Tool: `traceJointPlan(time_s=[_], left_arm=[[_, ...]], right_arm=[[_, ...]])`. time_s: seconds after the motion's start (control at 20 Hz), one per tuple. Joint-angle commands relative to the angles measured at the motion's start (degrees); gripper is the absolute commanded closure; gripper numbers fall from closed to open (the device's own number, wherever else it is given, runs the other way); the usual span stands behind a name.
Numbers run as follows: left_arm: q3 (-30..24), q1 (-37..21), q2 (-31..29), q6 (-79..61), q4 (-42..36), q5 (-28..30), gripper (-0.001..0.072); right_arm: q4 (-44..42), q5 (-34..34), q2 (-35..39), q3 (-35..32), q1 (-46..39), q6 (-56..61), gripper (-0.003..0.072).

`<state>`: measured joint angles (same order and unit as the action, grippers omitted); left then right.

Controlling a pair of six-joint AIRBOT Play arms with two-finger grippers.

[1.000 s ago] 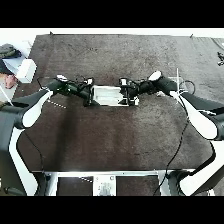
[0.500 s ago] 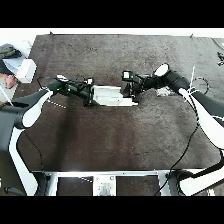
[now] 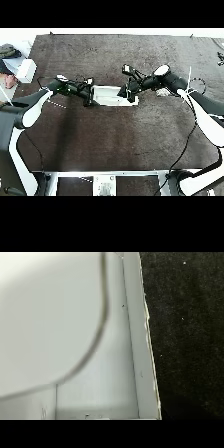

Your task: Fold the box and place the chain.

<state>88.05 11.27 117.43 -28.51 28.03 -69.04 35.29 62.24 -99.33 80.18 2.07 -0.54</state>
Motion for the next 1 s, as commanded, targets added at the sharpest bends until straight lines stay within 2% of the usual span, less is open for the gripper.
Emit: traceJointPlan(time_s=[0.0, 0.45, 0.95], left_arm=[[0.02, -0.02, 0.04, 0.00, 0.02, 0.02, 0.0306], [0.02, -0.02, 0.04, 0.00, 0.02, -0.42, 0.0306], [0.02, -0.02, 0.04, 0.00, 0.02, -0.55, 0.0306]], right_arm=[[-5.86, -5.25, -1.05, 0.00, 0.13, 0.15, 0.0695], [-7.21, -16.09, -2.14, -0.02, 0.15, 0.20, 0.0696], [-9.46, -16.46, -4.83, 0.00, 0.17, 0.13, 0.0696]])
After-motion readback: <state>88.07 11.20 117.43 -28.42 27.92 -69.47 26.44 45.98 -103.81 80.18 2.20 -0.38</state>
